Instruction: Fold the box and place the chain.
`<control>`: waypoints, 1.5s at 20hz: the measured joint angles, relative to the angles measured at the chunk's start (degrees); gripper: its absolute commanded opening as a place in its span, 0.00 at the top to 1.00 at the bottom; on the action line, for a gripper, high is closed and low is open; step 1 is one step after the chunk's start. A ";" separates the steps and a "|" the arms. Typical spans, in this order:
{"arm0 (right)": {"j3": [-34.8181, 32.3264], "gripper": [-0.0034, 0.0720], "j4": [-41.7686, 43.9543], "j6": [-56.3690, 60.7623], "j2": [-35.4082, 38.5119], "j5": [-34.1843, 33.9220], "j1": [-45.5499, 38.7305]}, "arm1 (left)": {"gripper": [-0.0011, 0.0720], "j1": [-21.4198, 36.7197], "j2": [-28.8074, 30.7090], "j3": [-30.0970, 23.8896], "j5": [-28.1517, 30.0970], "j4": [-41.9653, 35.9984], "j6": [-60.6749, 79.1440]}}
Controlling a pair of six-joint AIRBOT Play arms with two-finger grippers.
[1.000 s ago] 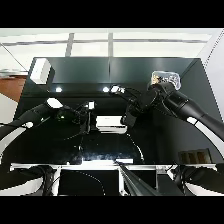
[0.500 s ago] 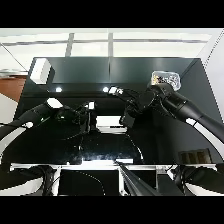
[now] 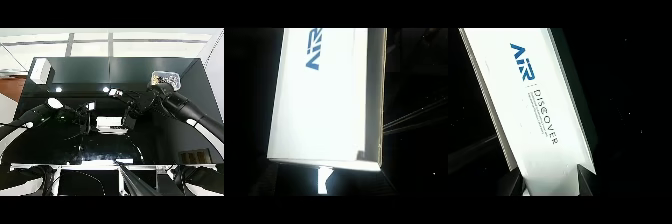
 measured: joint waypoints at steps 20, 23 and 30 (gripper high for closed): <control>0.02 0.48 0.22 0.87 0.15 -2.45 0.24 | 0.35 0.00 0.00 -0.02 0.17 -0.04 -0.11; 0.00 0.48 0.33 1.07 0.15 -2.86 0.24 | 0.35 0.00 0.00 -0.02 0.17 -0.04 -0.09; -0.44 0.48 0.87 1.53 -0.15 -3.17 0.24 | 0.35 -0.04 0.00 -0.02 0.07 0.00 -0.04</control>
